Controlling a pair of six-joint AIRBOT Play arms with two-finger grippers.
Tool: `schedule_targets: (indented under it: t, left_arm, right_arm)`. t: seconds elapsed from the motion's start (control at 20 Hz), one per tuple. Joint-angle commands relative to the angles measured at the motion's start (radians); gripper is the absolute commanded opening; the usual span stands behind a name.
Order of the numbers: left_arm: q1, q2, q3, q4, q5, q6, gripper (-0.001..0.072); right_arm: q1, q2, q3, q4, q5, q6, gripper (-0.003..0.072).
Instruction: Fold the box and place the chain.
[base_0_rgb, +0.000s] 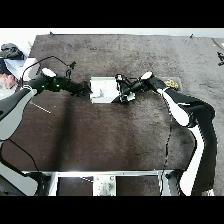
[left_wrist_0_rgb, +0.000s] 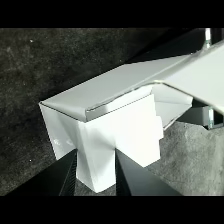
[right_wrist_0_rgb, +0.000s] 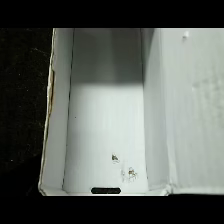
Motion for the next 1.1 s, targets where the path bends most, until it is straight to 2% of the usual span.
schedule_targets:
  t: [0.0, 0.25, 0.4, 0.75, 1.05]
  left_arm:
    - [-0.031, 0.001, 0.018, 0.064, 0.025, -0.080, 0.0258]
    - [-0.079, 0.001, 0.081, 0.230, 0.023, -0.229, 0.0258]
    - [-0.098, 0.001, 0.086, 0.266, 0.029, -0.284, 0.0258]
    - [-0.180, 0.001, 0.091, 0.464, 0.103, -0.517, 0.0257]
    - [-0.260, -0.014, 0.187, 0.743, 0.034, -0.800, 0.0257]
  right_arm:
    - [0.000, 0.000, 0.000, 0.000, 0.000, 0.000, 0.0374]
    - [0.000, 0.000, 0.000, 0.000, 0.000, 0.000, 0.0374]
    - [0.000, 0.000, 0.000, 0.000, 0.000, 0.000, 0.0375]
    - [0.000, 0.000, 0.000, 0.000, 0.000, 0.000, 0.0375]
    - [0.000, 0.000, 0.000, 0.000, 0.000, 0.000, 0.0375]
